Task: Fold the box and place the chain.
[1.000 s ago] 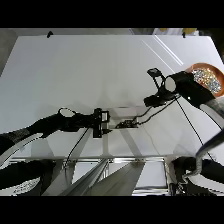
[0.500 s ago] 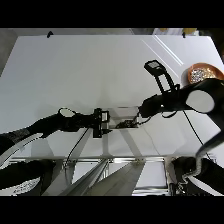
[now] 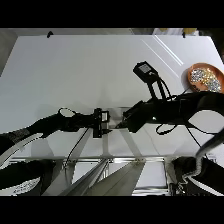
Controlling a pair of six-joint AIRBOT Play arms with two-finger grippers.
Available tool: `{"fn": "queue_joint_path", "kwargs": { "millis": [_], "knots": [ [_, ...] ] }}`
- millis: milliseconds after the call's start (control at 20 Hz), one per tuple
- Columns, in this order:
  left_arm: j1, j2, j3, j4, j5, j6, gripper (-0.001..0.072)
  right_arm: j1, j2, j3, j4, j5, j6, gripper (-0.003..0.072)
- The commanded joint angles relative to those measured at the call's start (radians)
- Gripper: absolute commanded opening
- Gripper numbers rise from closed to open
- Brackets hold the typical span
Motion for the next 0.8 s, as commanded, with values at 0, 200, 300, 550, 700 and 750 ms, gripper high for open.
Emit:
{"fn": "queue_joint_path", "kwargs": {
  "millis": [0, 200, 300, 550, 700, 750],
  "knots": [
    [0.0, 0.0, 0.0, 0.0, 0.0, 0.0, 0.021, 0.023, -0.043, -0.036, 0.0, -0.055, 0.001, 0.0018],
    [0.0, 0.0, 0.0, 0.0, 0.0, 0.0, 0.021, 0.023, -0.119, -0.1, 0.001, -0.135, -0.001, 0.0029],
    [0.0, 0.0, 0.0, 0.0, 0.0, 0.0, 0.021, 0.023, -0.148, -0.1, 0.005, -0.167, -0.009, 0.012],
    [0.0, 0.0, 0.0, 0.0, 0.0, 0.0, 0.021, -0.018, -0.14, 0.009, -0.046, -0.049, -0.053, 0.0221],
    [0.0, 0.0, 0.0, 0.0, 0.0, 0.0, 0.021, -0.156, -0.14, 0.101, -0.129, 0.055, -0.053, 0.022],
    [0.0, 0.0, 0.0, 0.0, 0.0, 0.0, 0.021, -0.213, -0.14, 0.102, -0.147, 0.065, -0.053, 0.022]
  ]
}}
